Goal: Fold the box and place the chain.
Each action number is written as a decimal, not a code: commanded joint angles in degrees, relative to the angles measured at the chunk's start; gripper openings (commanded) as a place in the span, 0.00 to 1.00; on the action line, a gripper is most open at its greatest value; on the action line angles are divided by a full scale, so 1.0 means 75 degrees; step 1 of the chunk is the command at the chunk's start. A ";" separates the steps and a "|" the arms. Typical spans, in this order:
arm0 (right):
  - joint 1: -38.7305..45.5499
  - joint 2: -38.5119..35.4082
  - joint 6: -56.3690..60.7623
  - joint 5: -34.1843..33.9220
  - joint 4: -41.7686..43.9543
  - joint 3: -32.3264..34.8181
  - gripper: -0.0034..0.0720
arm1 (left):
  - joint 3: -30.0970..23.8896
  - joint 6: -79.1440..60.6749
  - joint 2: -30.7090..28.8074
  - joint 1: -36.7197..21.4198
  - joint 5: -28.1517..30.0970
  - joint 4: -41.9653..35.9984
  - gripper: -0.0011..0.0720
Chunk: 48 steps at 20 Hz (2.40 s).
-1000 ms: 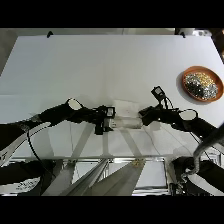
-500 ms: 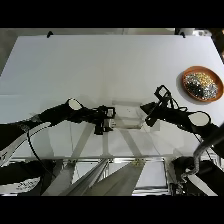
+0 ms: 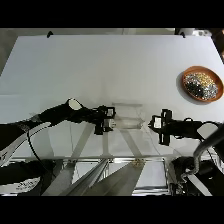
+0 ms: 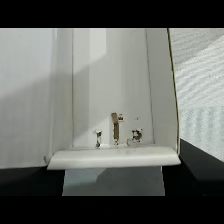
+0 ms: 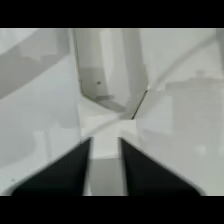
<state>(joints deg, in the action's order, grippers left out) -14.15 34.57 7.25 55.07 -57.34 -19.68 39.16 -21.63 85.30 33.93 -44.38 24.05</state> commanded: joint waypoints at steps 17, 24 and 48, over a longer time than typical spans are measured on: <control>-0.0009 0.2046 -0.1620 -0.1679 0.1137 0.0166 0.49 | 0.0000 0.0000 -0.0003 -0.0003 0.0000 -0.0003 0.48; -0.0061 0.2250 -0.1638 -0.1699 0.1711 0.0166 0.49 | 0.0000 0.0000 -0.0003 -0.0003 0.0000 -0.0003 0.48; -0.0769 0.2250 -0.0749 -0.2037 0.0886 0.0166 0.43 | 0.0000 0.0000 -0.0003 -0.0003 0.0000 -0.0003 0.48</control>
<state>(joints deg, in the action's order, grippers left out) -19.90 51.42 -0.67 39.97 -48.10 -18.46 39.16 -21.54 85.30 33.93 -44.42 24.03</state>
